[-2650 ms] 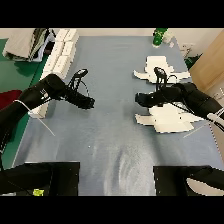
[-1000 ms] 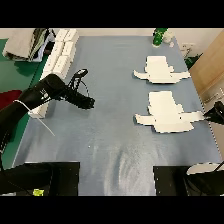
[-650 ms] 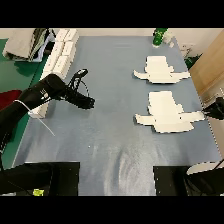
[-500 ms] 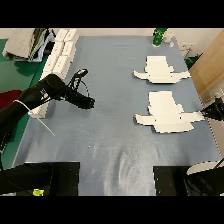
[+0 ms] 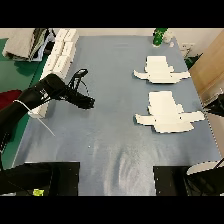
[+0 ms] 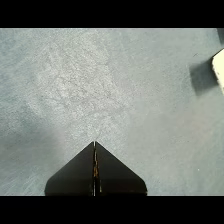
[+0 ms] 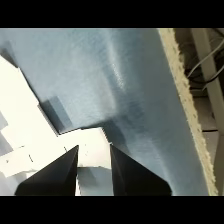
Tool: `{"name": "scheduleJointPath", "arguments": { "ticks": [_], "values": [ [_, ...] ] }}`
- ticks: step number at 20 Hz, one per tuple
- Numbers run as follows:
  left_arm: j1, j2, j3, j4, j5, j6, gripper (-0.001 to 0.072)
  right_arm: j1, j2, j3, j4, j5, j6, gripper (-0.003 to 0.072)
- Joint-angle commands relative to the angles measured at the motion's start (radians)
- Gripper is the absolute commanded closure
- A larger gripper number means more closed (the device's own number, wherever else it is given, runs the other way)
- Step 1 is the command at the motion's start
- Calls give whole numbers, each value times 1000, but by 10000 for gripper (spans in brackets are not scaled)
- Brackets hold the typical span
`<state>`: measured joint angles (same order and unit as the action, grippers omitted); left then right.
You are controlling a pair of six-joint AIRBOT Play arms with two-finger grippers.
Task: Fold the box.
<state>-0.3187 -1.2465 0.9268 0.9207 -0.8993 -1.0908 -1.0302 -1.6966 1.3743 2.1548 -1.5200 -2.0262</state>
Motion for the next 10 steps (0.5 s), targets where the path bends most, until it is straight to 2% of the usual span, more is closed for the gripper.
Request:
{"name": "scheduleJointPath", "arguments": {
  "ticks": [1, 10],
  "values": [
    [0, -1, 1, 0, 0, 0, 694, -1, -6, 31, -10, 21, 6, 387],
    [0, 0, 1, 0, 0, 0, 694, -1, -103, 31, -17, -45, -93, 386]
  ]
}}
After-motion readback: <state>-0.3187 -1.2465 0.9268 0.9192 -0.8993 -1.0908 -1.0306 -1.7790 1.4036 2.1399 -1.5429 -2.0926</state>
